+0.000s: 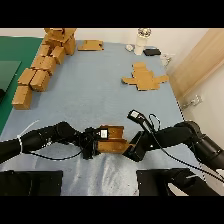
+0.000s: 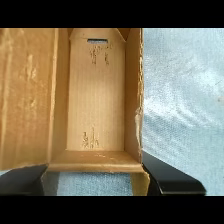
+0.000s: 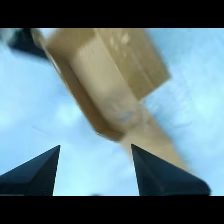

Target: Fold the box.

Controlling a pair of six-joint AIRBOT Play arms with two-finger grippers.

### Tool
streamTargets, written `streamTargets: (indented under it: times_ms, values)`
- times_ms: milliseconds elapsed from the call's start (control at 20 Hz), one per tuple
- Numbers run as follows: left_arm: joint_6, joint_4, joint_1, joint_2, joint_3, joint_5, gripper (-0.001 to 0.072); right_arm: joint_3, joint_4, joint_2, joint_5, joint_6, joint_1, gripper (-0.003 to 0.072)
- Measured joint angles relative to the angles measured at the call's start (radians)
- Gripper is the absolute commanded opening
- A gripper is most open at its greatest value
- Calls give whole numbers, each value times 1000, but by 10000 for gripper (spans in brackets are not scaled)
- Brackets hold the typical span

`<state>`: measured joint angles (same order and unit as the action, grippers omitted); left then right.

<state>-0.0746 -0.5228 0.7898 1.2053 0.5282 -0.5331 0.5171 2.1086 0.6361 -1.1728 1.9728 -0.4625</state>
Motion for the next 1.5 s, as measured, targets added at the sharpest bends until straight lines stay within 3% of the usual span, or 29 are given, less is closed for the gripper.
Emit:
streamTargets:
  times_ms: [300,350,450,550,900,1200,1500]
  values:
    - [0,0,0,0,0,0,521,6,89,-9,45,-367,0,697]
    - [0,0,0,0,0,0,521,6,102,10,58,-403,0,624]
    - [0,0,0,0,0,0,522,6,137,54,81,-449,0,146]
    - [0,0,0,0,0,0,521,8,165,110,121,-485,0,5]
    - [0,0,0,0,0,0,522,101,183,306,263,-486,0,3]
    - [0,0,0,0,0,0,521,134,153,523,324,-358,0,3]
    - [0,-1,0,0,0,0,522,152,90,541,314,-262,2,2]
